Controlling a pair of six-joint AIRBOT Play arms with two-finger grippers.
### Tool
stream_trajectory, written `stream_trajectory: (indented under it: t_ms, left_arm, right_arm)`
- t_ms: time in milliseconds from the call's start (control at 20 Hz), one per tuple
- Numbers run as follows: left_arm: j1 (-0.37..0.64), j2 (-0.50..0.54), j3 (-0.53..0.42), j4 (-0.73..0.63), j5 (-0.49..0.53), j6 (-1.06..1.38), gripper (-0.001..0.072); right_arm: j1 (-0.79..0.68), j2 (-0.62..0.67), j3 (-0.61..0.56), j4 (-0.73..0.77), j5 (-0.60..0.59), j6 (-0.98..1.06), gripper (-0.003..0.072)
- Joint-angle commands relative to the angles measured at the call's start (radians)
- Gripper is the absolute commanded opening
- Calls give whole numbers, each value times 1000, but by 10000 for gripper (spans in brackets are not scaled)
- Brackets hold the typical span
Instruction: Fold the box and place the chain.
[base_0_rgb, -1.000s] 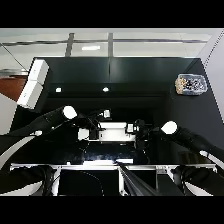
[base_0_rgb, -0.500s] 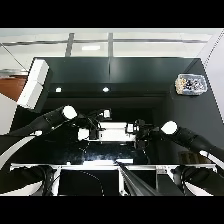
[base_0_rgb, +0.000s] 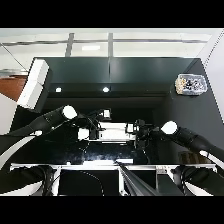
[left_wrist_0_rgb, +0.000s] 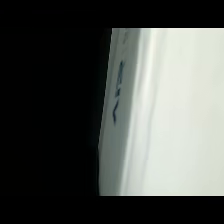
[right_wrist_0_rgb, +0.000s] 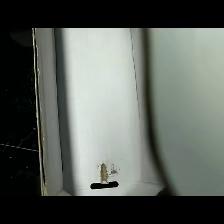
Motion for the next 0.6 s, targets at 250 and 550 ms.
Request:
stream_trajectory:
  t_ms: [250, 550]
  left_arm:
    - [2, 26, 14, 21, -42, -8, 360]
    - [37, 183, 15, 173, -105, -180, 509]
  right_arm:
    - [0, -1, 0, 0, -1, 0, 478]
    - [0, -1, 0, 0, -3, 2, 478]
